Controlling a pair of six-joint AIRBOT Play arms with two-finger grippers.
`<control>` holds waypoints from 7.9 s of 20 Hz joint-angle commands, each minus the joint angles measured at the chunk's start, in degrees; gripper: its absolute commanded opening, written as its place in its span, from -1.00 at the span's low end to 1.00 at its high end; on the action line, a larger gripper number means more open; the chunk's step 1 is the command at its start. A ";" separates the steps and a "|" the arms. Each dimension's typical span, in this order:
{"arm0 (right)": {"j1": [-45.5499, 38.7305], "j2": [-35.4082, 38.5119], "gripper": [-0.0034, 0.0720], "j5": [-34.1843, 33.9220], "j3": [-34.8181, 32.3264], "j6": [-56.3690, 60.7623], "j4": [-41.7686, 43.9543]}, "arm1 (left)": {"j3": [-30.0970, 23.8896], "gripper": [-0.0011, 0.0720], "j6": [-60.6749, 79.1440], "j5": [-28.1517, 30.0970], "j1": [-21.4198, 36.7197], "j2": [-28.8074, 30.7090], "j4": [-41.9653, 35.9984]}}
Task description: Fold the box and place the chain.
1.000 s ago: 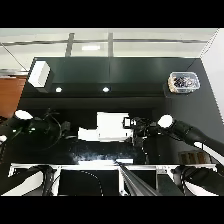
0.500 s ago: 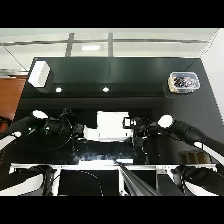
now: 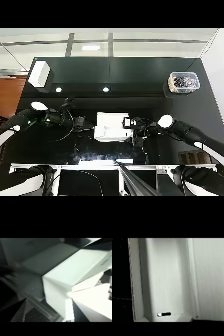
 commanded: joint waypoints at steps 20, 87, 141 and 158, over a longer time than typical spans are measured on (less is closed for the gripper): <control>0.07 -0.02 -0.08 -0.02 -0.04 0.04 0.02 | 6.16 0.74 -17.64 -0.07 -12.11 0.66 8.41; 0.07 -0.02 -0.08 -1.01 -0.04 0.85 0.17 | 18.84 0.26 -71.80 7.15 -38.66 -1.79 48.98; 0.07 -0.02 -0.08 -1.01 -0.04 0.87 0.17 | 25.27 0.39 -80.56 2.19 -42.29 -7.32 56.61; 0.07 -0.02 -0.08 -1.01 -0.04 0.87 0.20 | 25.27 -0.66 -80.52 2.89 -42.51 -8.98 55.54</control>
